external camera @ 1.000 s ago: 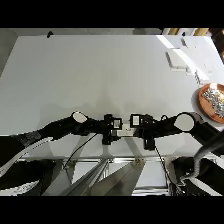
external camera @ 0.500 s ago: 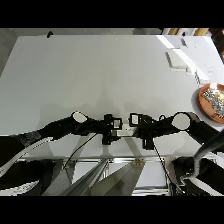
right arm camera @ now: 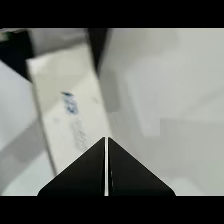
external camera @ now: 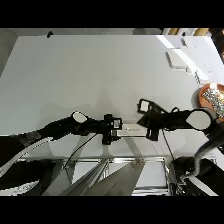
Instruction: Fold the box and place the chain.
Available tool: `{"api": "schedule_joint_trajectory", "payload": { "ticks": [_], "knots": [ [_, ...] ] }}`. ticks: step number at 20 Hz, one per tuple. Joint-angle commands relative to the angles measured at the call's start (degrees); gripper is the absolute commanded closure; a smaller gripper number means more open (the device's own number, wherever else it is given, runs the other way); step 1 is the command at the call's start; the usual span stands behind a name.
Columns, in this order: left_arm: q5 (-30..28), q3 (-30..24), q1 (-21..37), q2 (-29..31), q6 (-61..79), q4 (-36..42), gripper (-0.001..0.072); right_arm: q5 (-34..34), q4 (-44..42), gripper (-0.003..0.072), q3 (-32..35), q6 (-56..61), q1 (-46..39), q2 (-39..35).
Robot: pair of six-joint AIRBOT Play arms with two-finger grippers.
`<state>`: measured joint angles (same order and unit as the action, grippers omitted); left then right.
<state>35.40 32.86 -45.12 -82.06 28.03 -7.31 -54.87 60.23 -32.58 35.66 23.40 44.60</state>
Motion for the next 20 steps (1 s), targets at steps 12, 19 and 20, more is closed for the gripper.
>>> {"api": "schedule_joint_trajectory", "payload": {
  "ticks": [12,19,20],
  "knots": [
    [-0.02,0.02,0.02,0.02,0.02,-0.02,0.0437,-10.69,31.34,0.0667,0.24,41.03,-28.15,-0.68],
    [-0.02,0.02,0.02,0.02,0.02,0.0,0.0437,-10.6,31.01,0.0667,0.24,41.03,-28.15,-0.68],
    [-0.02,0.02,0.02,0.02,0.02,0.0,0.0437,-10.6,31.01,0.0667,0.24,41.03,-28.15,-0.68]
  ]
}}
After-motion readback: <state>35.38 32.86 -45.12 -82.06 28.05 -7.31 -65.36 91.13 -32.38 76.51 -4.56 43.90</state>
